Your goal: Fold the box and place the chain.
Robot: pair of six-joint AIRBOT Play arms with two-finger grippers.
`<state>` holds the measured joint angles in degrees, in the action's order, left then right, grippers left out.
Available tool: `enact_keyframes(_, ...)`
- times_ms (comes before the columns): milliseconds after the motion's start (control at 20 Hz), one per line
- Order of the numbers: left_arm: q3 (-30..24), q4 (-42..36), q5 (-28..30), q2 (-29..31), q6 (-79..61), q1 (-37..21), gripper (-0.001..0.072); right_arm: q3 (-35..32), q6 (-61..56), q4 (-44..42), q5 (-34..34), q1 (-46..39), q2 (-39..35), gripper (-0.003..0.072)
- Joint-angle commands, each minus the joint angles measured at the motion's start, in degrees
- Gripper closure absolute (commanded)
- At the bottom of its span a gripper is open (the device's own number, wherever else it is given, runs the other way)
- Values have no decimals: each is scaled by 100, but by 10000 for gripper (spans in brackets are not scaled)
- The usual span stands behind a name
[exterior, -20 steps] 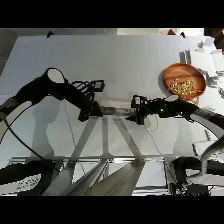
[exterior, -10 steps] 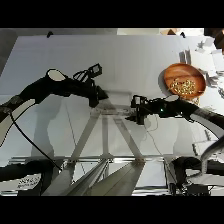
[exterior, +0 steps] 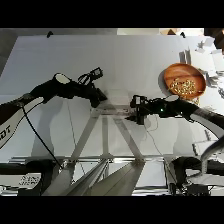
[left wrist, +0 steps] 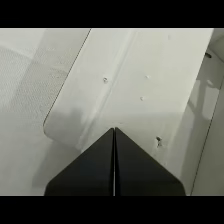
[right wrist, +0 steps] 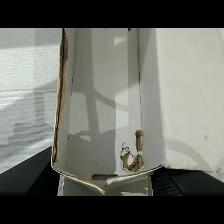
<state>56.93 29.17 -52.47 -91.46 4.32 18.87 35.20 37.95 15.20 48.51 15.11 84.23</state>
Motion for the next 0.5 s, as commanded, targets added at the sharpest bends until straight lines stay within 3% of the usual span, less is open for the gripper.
enact_keyframes(0,0,9,-199,299,-13,-162,701,2,2,2,0,4,-2,173)
enact_keyframes(150,0,393,-844,883,-149,-470,705,2,2,2,2,4,-2,173)
enact_keyframes(350,-4,1676,-1926,1259,-151,-527,707,2,2,2,2,4,-2,173)
enact_keyframes(450,-4,2013,-1834,1143,-96,-428,707,2,2,2,2,4,-2,173)
